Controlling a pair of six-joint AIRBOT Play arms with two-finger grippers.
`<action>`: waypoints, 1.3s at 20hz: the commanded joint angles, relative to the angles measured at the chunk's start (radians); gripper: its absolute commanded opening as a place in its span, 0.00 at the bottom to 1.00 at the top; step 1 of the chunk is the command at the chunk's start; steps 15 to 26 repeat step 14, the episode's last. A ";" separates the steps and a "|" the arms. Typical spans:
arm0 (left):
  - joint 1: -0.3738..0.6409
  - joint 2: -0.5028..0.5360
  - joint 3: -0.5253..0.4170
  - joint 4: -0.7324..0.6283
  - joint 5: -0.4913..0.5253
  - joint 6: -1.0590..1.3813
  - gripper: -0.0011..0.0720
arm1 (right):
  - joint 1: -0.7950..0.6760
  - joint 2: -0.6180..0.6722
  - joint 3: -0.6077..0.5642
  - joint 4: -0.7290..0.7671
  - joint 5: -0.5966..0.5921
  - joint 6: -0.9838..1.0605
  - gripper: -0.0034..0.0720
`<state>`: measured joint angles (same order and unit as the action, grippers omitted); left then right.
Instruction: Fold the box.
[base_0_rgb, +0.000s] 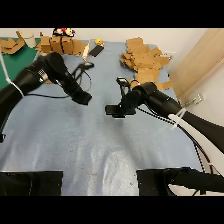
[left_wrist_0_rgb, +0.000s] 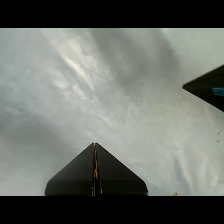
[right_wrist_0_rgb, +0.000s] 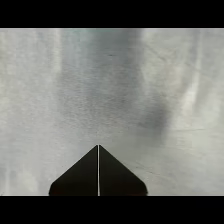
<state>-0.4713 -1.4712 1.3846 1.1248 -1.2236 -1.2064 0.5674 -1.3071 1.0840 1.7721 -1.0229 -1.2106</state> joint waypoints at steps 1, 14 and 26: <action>-0.084 0.014 -0.083 0.056 0.048 -0.087 0.03 | 0.002 -0.063 0.046 0.068 -0.033 -0.063 0.05; -0.097 0.018 -0.096 0.065 0.011 -0.121 0.03 | 0.002 -0.073 0.046 0.068 -0.034 -0.081 0.05; -0.097 0.018 -0.096 0.065 0.011 -0.121 0.03 | 0.002 -0.073 0.046 0.068 -0.034 -0.081 0.05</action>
